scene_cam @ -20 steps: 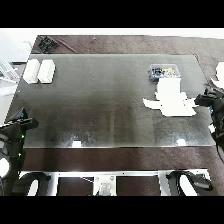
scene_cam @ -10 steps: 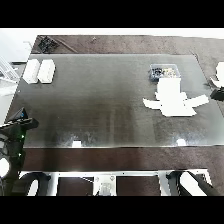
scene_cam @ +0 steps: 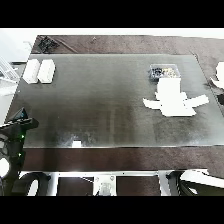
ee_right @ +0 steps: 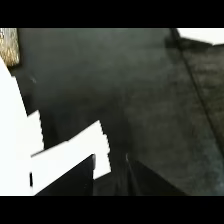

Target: Fold the box and place the chain.

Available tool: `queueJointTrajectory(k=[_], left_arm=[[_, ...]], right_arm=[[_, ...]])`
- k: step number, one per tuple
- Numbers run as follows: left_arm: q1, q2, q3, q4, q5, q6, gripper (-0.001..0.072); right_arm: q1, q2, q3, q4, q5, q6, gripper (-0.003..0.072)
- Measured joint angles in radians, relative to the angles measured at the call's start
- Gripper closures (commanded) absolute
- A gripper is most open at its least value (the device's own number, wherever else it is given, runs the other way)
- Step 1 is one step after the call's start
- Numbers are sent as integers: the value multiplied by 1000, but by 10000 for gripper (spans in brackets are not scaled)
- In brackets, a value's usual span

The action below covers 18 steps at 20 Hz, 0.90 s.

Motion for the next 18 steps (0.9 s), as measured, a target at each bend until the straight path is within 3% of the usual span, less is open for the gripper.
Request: queueJointTrajectory(k=[2,4,10,13,18], left_arm=[[0,0,0,0,0,0,689],[0,0,0,0,0,0,689],[0,0,0,0,0,0,689],[0,0,0,0,0,0,689],[0,0,0,0,0,0,689]], right_arm=[[-9,-112,153,-94,134,74,389],[-8,-230,324,-151,280,136,292],[61,-536,795,-285,614,272,231],[100,-621,893,-338,686,300,231],[138,-698,941,-370,767,317,233]])
